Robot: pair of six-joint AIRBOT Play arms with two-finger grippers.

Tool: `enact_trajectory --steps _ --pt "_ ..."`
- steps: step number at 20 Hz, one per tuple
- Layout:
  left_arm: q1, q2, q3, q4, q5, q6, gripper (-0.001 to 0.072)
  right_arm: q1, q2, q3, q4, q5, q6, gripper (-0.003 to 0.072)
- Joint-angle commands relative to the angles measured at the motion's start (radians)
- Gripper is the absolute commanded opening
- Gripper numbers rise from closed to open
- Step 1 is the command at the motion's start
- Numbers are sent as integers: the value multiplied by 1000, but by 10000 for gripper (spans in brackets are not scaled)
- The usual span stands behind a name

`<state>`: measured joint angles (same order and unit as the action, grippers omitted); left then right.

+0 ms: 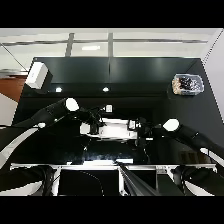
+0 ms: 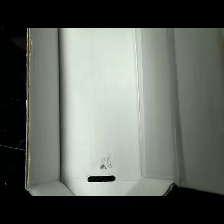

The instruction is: Fold the box and place the chain.

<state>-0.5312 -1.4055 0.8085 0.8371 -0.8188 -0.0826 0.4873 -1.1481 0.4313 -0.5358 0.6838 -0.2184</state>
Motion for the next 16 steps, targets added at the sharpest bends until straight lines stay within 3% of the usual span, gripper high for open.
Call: enact_trajectory --steps 1,16 --pt "0 1 1 -3 2 0 24 -1 -4 4 11 16 -14 701" --pt "0 1 1 -8 -3 0 24 22 -13 6 0 -35 28 700"
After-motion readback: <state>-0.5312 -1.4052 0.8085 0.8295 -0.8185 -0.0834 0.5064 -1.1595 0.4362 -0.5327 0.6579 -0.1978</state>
